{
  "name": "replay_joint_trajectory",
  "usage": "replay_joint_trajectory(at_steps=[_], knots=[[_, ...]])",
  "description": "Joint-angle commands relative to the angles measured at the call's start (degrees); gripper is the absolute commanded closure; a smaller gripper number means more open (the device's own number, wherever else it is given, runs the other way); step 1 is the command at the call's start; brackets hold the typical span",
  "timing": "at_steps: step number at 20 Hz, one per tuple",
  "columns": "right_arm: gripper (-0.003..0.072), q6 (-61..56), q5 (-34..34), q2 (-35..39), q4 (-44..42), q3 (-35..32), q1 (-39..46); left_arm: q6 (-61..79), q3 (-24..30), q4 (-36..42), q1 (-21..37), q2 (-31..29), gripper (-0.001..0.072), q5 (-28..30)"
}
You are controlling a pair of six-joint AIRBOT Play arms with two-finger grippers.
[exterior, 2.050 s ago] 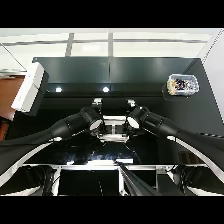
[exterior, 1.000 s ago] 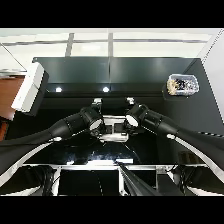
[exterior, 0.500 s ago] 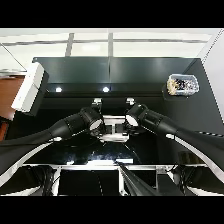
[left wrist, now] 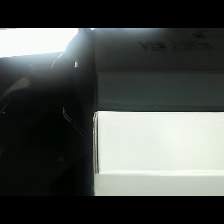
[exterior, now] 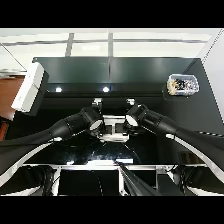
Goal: Fold the box and place the chain.
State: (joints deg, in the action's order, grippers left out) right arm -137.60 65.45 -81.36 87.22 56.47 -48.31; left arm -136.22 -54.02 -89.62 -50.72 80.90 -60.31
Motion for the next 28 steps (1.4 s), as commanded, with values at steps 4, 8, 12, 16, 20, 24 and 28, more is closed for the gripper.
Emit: replay_joint_trajectory(at_steps=[4, 8, 12, 16, 20, 24, 28], knots=[[0.0242, 5.77, 2.95, 1.75, 0.07, 0.50, 0.11, -0.07, 0.02, 0.09, 0.02, 0.00, 0.0681, 0.24], [0.0242, 12.83, 5.70, 9.25, -0.20, 1.77, 0.52, -0.07, 0.02, 0.09, 0.02, 0.00, 0.0680, 0.24], [0.0242, 17.70, 9.97, 22.62, 0.13, 2.21, 3.82, -0.07, 0.02, 0.11, 0.02, 0.00, 0.0680, 0.02], [0.0242, 22.21, 11.39, 33.44, 10.60, 2.16, 12.31, -0.04, 0.02, 0.07, 0.02, 0.00, 0.0680, 0.09], [0.0147, 22.40, 4.02, 32.30, 24.30, -0.15, 26.86, -0.07, 0.02, 0.07, 0.02, 0.00, 0.0680, 0.26], [-0.0028, 24.30, -9.18, 20.74, 18.23, 0.04, 45.38, -0.04, 0.02, 0.09, 0.02, 0.00, 0.0680, 0.22], [-0.0026, 28.48, -12.41, 4.42, 10.71, 11.67, 55.34, -0.04, 0.02, 0.13, 0.02, 0.00, 0.0679, 0.22]])
